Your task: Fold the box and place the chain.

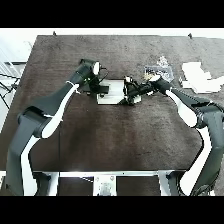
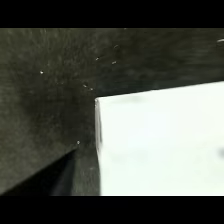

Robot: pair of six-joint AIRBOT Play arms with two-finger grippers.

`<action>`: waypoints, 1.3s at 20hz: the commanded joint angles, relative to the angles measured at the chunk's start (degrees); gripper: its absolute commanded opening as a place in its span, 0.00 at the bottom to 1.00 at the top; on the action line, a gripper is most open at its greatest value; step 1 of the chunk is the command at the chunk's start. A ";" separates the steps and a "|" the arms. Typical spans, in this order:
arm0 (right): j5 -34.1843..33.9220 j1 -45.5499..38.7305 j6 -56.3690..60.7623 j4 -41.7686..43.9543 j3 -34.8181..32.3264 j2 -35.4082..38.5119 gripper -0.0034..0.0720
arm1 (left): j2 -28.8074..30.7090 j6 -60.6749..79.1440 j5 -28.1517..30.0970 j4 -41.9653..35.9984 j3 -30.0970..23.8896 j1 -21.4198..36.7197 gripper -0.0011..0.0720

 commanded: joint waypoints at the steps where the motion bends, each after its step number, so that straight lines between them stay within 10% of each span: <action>1: 0.04 0.04 0.09 0.07 0.02 -0.02 0.80 | 2.01 1.42 -1.86 1.75 0.07 0.00 0.70; 8: 0.04 0.04 0.09 0.07 0.02 -0.02 0.80 | 11.56 14.12 -3.26 2.49 0.11 0.59 0.70; 14: 0.04 0.07 0.09 0.09 0.02 -0.02 0.80 | 22.93 30.69 7.17 2.03 -0.37 2.62 0.70; 22: 0.04 0.07 0.09 0.07 0.02 -0.02 0.80 | 24.87 72.17 5.60 -36.13 -6.23 16.02 0.69; 26: 0.04 0.04 0.09 0.07 0.02 -0.02 0.80 | 24.44 82.90 7.56 -37.70 -14.25 19.96 0.69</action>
